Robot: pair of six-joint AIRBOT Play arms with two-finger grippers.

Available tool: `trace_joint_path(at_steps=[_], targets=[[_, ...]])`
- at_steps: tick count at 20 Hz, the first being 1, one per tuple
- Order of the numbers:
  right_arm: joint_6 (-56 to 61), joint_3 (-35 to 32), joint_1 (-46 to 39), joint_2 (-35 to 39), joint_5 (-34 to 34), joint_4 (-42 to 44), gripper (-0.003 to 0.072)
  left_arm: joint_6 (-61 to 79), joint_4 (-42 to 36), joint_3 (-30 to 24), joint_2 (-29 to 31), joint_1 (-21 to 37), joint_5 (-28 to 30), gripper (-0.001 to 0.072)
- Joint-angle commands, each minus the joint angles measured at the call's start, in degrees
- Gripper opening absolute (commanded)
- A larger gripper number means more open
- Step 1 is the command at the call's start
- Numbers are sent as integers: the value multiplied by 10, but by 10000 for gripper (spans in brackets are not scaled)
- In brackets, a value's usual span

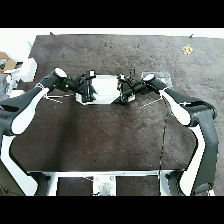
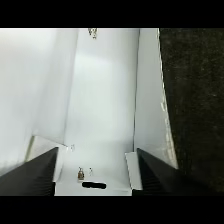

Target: Fold the box and place the chain.

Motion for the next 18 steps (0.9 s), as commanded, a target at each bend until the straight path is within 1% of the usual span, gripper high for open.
trace_joint_path(at_steps=[1,3,4,8,9,10,12,14,16,18], targets=[[1,0,0,0,0,0,437,-13,4,0,0,0,-5,719],[0,0,0,0,0,0,437,-14,4,0,0,0,-5,716],[0,0,0,0,0,0,437,-14,5,0,0,0,-4,691],[0,0,0,0,0,0,437,-32,32,0,0,3,-5,183],[0,0,0,0,0,0,437,-35,37,0,1,9,-8,81],[0,0,0,0,0,0,437,-50,42,5,2,16,-21,10],[0,0,0,0,0,0,437,-122,65,24,7,33,-39,8],[1,0,0,0,0,0,437,-179,85,47,31,47,-61,6],[1,0,0,0,0,1,437,-256,101,52,75,58,-43,6],[1,0,0,0,0,0,436,-382,126,52,110,75,-32,8]])
